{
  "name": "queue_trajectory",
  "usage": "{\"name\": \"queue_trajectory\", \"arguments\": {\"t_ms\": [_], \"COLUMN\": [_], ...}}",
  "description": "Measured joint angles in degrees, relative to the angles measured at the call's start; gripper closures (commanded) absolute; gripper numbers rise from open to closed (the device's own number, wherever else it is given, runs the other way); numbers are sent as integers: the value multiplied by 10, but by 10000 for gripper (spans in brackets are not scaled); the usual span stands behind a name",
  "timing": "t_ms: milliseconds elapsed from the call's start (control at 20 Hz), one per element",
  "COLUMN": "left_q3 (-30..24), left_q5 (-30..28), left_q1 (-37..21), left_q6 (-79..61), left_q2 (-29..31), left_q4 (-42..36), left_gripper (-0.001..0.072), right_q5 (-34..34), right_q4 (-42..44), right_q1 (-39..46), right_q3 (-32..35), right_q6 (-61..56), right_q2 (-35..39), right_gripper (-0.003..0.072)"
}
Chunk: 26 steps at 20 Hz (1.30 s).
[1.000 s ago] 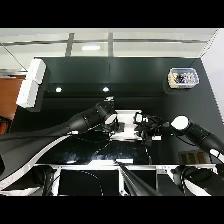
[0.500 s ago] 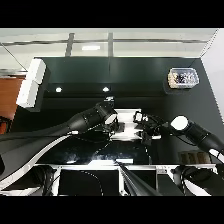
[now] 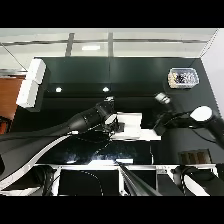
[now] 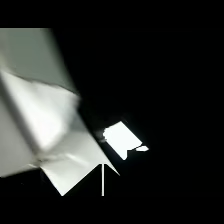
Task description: Fold the box and place the chain.
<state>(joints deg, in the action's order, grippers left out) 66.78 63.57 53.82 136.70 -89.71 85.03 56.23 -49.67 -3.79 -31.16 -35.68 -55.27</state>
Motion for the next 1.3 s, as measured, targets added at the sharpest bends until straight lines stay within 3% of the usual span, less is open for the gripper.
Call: {"name": "queue_trajectory", "arguments": {"t_ms": [200,300,550,800,850,900,950,1300], "left_q3": [0,0,0,0,0,0,0,0], "left_q5": [0,0,0,0,0,1,1,1], "left_q1": [0,0,0,0,0,0,0,0], "left_q6": [0,0,1,1,1,1,1,1], "left_q2": [0,0,0,-1,-2,-3,-3,-4], "left_q4": [2,2,2,2,2,2,2,0], "left_gripper": [682,682,682,682,682,682,682,682], "right_q5": [0,10,58,100,109,120,129,158], "right_q4": [-35,-41,-28,71,93,116,133,182], "right_q1": [166,204,196,135,129,125,122,77], "right_q3": [14,30,63,68,64,58,52,36], "right_q6": [-246,-322,-383,-315,-294,-277,-264,-230], "right_q2": [6,2,-47,-101,-105,-109,-111,-116], "right_gripper": [671,671,670,668,583,257,67,68]}}
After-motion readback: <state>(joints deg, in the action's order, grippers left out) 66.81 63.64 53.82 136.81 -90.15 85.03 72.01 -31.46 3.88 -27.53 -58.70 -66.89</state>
